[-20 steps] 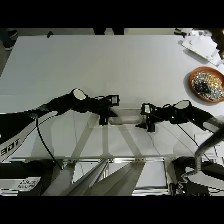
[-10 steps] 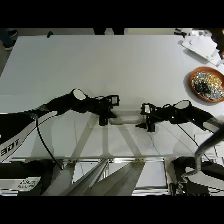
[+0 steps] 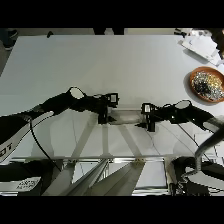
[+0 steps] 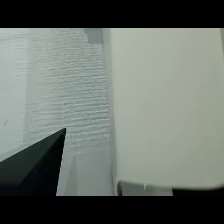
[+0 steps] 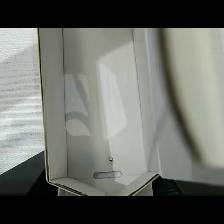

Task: Fold the box and place the chain.

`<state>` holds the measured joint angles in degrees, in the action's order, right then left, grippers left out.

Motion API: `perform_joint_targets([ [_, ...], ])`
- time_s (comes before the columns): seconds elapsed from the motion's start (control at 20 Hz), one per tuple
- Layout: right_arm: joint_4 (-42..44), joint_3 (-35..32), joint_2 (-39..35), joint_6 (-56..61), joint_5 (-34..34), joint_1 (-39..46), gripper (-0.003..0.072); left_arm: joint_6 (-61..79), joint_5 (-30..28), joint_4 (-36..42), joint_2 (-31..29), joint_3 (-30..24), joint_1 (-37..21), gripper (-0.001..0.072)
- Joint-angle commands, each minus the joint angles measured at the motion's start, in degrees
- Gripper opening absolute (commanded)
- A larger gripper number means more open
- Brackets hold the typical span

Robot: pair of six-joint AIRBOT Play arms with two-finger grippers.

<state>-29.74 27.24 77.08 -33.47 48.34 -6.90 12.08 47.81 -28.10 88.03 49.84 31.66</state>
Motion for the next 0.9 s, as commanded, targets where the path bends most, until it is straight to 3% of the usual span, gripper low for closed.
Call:
perform_joint_targets([
  [0.0,0.00,0.02,-0.04,0.04,0.26,0.00,0.0432,-4.98,0.09,-2.12,-1.25,0.04,-1.75,0.0692],
  [0.35,0.00,0.02,-0.04,0.04,0.26,0.00,0.0432,-19.91,7.13,-12.07,-12.04,0.04,-12.33,0.0685],
  [0.4,0.00,0.02,-0.04,0.04,0.26,0.00,0.0432,-22.77,9.77,-12.04,-14.14,0.04,-13.62,0.0557],
  [0.5,0.00,0.02,-0.04,0.04,0.26,0.00,0.0432,-26.64,16.76,-11.98,-17.57,0.04,-14.21,0.0020],
  [0.6,0.00,0.02,-0.04,0.04,0.26,0.00,0.0432,-27.34,23.21,-10.91,-18.75,0.02,-11.80,0.0003],
  [0.65,0.00,0.02,-0.04,0.04,0.26,0.00,0.0432,-28.65,23.69,-10.75,-18.75,0.00,-9.22,0.0003],
  [0.75,0.00,0.02,-0.04,0.04,0.26,0.00,0.0432,-28.72,19.80,-8.79,-18.14,0.00,-2.49,0.0003],
  [0.85,0.00,0.02,-0.04,0.04,0.24,0.00,0.0432,-26.93,11.32,-4.96,-16.83,0.00,4.24,0.0004],
])
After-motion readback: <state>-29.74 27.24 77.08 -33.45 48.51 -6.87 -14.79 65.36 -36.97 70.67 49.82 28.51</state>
